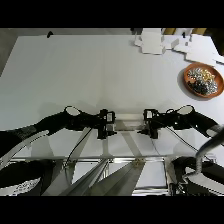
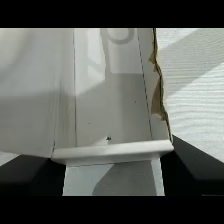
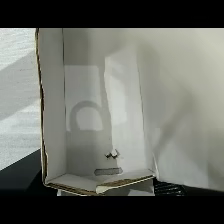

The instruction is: Fold the box and place the chain.

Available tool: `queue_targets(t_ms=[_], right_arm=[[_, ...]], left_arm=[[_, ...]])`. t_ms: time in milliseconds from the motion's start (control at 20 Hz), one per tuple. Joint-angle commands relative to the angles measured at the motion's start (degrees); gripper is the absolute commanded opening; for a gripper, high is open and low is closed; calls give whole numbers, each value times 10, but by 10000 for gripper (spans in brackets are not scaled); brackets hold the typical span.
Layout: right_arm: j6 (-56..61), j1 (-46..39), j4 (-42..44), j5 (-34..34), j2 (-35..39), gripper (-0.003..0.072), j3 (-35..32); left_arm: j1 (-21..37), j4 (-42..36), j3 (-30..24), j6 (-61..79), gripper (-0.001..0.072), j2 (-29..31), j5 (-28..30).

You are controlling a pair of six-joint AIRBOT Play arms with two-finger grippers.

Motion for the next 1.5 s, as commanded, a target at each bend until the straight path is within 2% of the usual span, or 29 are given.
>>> queue_targets(t_ms=[0, 1100, 1450], right_arm=[[0, 0, 0, 0, 0, 316, 0], [0, 0, 0, 0, 0, 316, 0], [-1, 0, 23, 0, 0, 316, 1]], left_arm=[[0, -4, 1, 1, 204, 0, 0], [-2, -2, 1, 1, 207, 0, 4], [-2, -2, 1, 1, 207, 0, 4]])
